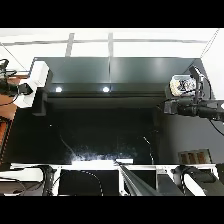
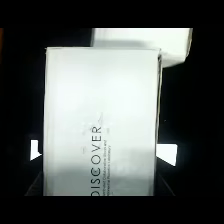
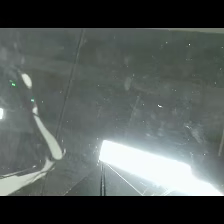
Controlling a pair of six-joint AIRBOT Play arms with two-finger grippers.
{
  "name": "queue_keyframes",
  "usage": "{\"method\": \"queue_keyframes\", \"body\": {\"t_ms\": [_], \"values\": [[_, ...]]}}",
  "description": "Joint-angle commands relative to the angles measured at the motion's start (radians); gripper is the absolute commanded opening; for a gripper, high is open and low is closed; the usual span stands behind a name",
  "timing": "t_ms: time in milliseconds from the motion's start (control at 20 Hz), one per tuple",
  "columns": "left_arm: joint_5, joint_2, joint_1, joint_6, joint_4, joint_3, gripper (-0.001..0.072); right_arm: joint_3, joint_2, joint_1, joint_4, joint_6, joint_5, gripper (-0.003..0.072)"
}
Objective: Fold the box and place the chain.
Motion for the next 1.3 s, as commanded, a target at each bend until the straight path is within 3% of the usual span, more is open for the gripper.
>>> {"method": "queue_keyframes", "body": {"t_ms": [0,300,350,400,500,700,900,950,1000,1100,1200,1250], "values": [[-0.052,-0.078,-0.014,0.002,-0.029,0.067,0.0312,0.000,0.000,0.000,0.000,0.010,-0.005,0.0014],[-0.069,-0.090,-0.019,0.007,-0.070,0.069,0.0315,0.000,0.000,0.000,0.000,0.010,-0.006,0.0014],[-0.063,-0.090,-0.022,0.018,-0.068,0.069,0.0479,0.000,0.000,0.000,0.000,0.010,-0.005,0.0014],[-0.041,-0.090,-0.028,0.016,-0.055,0.070,0.0720,0.000,0.000,0.000,0.000,0.010,-0.003,0.0014],[-0.111,-0.089,-0.034,-0.010,-0.013,0.109,0.0720,0.000,0.000,0.000,0.000,0.010,0.013,0.0014],[-0.350,-0.045,-0.033,-0.134,0.028,0.244,0.0715,0.000,0.002,0.000,0.000,0.010,0.130,0.0014],[-0.384,0.139,-0.041,-0.272,0.011,0.219,0.0711,-0.004,0.050,0.000,-0.001,0.002,0.133,0.0014],[-0.367,0.207,-0.054,-0.275,-0.016,0.172,0.0681,-0.023,0.086,0.001,0.000,-0.012,0.081,0.0013],[-0.329,0.281,-0.074,-0.272,-0.048,0.102,0.0561,-0.055,0.124,0.012,0.000,-0.034,0.006,0.0014],[-0.230,0.473,-0.143,-0.124,-0.187,-0.108,0.0018,-0.143,0.191,0.064,0.005,-0.095,-0.170,0.0013],[-0.099,0.685,-0.237,0.004,-0.350,-0.374,0.0025,-0.215,0.198,0.138,0.003,-0.146,-0.318,0.0014],[-0.005,0.777,-0.281,0.007,-0.352,-0.497,0.0025,-0.250,0.197,0.175,-0.008,-0.169,-0.423,0.0014]]}}
